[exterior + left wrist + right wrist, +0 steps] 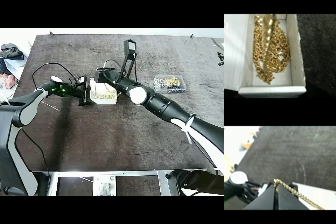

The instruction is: Fold the box and place the chain.

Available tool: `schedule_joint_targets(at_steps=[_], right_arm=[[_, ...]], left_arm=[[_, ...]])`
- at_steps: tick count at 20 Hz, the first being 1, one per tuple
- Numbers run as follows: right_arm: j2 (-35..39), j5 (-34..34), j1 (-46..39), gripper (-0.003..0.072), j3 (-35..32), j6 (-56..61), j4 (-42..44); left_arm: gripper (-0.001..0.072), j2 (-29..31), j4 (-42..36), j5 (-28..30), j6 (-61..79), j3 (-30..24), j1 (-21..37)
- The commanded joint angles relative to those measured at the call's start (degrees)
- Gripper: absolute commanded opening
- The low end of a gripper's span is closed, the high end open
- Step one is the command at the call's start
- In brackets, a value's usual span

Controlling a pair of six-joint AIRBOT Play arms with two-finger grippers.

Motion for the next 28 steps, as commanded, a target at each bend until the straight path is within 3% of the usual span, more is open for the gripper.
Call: schedule_joint_targets(at_steps=[1, 2, 9, 15, 20, 28], right_arm=[[-2.23, 2.71, -1.31, 0.0220, 0.13, 0.02, -2.67], [-2.29, 4.50, -2.36, 0.0280, 0.13, 0.02, -4.52], [-2.91, 23.67, -18.71, 0.0267, 0.15, -0.35, -16.22], [-14.38, 37.92, -28.11, 0.0275, 8.85, -25.97, -2.01], [-23.30, 44.72, -28.11, 0.0276, 16.44, -33.27, -2.05], [-27.08, 44.76, -28.09, 0.0291, 17.94, -35.52, -4.28]], left_arm=[[0.0461, 0.00, 0.02, 0.02, 0.00, 0.02, -0.04], [0.0461, 0.00, 0.02, 0.02, 0.00, 0.02, -0.04], [0.0461, 0.00, 0.02, 0.02, 0.00, 0.02, -0.04], [0.0461, 0.00, 0.02, 0.02, 0.00, 0.02, -0.04], [0.0461, 0.00, 0.02, 0.02, 0.00, 0.02, -0.04], [0.0461, 0.00, 0.02, 0.02, 0.00, 0.02, -0.04]])
